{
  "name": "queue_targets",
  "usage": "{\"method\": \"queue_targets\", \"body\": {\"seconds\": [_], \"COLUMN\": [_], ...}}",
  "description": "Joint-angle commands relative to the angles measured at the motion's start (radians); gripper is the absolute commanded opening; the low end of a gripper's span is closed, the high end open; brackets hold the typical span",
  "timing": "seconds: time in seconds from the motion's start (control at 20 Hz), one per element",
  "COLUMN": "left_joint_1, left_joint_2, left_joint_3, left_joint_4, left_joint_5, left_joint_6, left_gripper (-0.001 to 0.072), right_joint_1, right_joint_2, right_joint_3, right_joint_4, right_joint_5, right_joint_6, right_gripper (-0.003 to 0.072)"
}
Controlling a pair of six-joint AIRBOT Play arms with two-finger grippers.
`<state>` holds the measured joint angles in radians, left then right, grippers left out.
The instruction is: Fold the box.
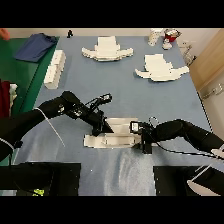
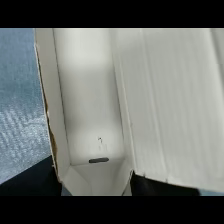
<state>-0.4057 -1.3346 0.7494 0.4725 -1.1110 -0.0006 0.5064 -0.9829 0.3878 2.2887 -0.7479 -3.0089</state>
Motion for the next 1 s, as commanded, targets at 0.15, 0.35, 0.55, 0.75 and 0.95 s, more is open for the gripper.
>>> {"method": "queue_targets", "body": {"seconds": [0.15, 0.35, 0.55, 0.75, 0.95], "left_joint_1": [0.000, 0.000, 0.000, 0.000, 0.000], "left_joint_2": [0.000, 0.000, 0.000, 0.000, 0.000], "left_joint_3": [0.001, 0.001, 0.001, 0.001, 0.001], "left_joint_4": [-0.001, -0.001, -0.001, -0.001, -0.001], "left_joint_5": [0.002, 0.002, 0.002, 0.002, 0.002], "left_joint_6": [0.000, 0.000, 0.000, 0.000, 0.000], "left_gripper": [0.0013, 0.0013, 0.0013, 0.0013, 0.0013], "right_joint_1": [0.001, 0.001, 0.001, 0.001, 0.009], "right_joint_2": [-0.011, -0.004, 0.032, 0.032, 0.013], "right_joint_3": [0.000, 0.001, 0.001, 0.000, -0.001], "right_joint_4": [-0.007, -0.006, -0.006, -0.006, -0.003], "right_joint_5": [-0.004, -0.004, -0.006, -0.005, 0.003], "right_joint_6": [0.001, 0.001, 0.001, 0.001, 0.001], "right_gripper": [0.0538, 0.0590, 0.0590, 0.0590, 0.0590]}}
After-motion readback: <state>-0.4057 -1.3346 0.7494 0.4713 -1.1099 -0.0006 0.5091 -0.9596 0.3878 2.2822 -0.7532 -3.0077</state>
